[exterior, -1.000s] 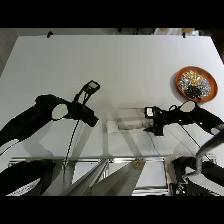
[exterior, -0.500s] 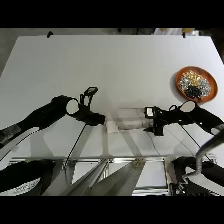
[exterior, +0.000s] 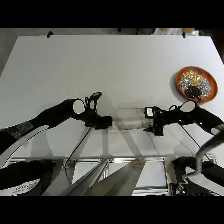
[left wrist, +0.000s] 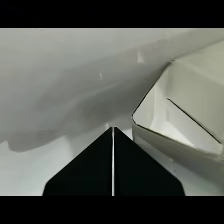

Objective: Fold the box and place the chain.

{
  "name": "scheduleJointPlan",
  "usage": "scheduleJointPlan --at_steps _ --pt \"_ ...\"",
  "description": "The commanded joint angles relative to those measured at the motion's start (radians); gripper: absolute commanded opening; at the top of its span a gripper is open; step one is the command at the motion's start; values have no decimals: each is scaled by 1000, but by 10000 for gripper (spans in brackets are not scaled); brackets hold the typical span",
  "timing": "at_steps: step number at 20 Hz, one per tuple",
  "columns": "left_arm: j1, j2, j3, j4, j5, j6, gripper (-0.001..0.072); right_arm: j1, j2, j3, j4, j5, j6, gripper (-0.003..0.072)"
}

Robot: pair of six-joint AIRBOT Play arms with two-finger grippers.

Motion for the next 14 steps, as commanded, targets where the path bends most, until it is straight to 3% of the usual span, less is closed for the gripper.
scheduleJointPlan --at_steps 1,4,7,14 --pt "-18 16 8 -79 11 45 5 0 0 1 0 0 0 396" --pt "-28 43 20 -79 33 45 38 0 0 1 0 0 0 396" --pt "-42 57 25 -79 49 39 144 0 0 1 0 0 0 396" --pt "-56 58 51 -74 48 32 146 0 0 1 0 0 0 396"
